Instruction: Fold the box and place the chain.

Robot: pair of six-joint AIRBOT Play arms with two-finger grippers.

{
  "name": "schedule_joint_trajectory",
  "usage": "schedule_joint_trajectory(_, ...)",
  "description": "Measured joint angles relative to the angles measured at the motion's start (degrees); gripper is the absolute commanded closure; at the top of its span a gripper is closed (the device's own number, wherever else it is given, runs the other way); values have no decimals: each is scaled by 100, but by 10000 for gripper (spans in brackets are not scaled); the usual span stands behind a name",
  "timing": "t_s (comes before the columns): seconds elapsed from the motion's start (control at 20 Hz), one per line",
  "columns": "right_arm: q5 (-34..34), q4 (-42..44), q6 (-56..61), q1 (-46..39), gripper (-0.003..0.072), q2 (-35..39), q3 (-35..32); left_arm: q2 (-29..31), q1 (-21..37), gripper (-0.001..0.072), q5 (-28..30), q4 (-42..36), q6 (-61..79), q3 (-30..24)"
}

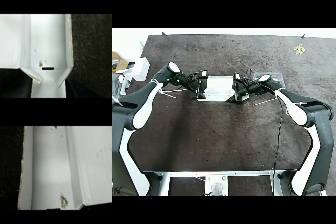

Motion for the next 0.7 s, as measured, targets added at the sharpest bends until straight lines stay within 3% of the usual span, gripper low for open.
schedule_joint_trajectory(0.6,0,0,-2,0,190,0,0,0,0,290,4,138,-2,15)
schedule_joint_trajectory(0.65,2,0,-2,0,189,0,0,-2,0,221,-31,136,-15,50)
schedule_joint_trajectory(0.7,2,0,-2,0,189,0,0,-2,0,40,-87,133,-63,114)
